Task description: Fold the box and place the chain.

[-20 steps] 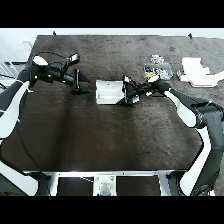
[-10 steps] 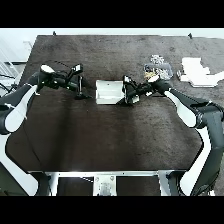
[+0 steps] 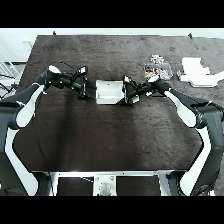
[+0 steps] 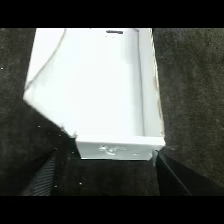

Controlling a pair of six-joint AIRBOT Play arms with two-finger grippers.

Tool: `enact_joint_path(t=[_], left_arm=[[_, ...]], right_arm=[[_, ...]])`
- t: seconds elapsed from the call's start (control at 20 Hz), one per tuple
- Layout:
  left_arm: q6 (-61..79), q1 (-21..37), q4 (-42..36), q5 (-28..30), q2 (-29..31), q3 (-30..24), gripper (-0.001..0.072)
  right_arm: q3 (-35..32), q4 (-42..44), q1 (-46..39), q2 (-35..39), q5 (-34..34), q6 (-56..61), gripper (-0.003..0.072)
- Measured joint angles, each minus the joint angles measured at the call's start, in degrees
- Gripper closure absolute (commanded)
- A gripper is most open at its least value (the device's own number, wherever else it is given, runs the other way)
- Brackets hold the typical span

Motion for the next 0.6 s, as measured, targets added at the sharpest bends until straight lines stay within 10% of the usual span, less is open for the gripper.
enact_joint_path(t=[0.6], left_arm=[[-0.22,-0.61,0.28,-3.58,-1.86,1.20,-0.0001]], right_arm=[[0.00,-0.04,0.00,0.00,0.00,-0.02,0.0164]])
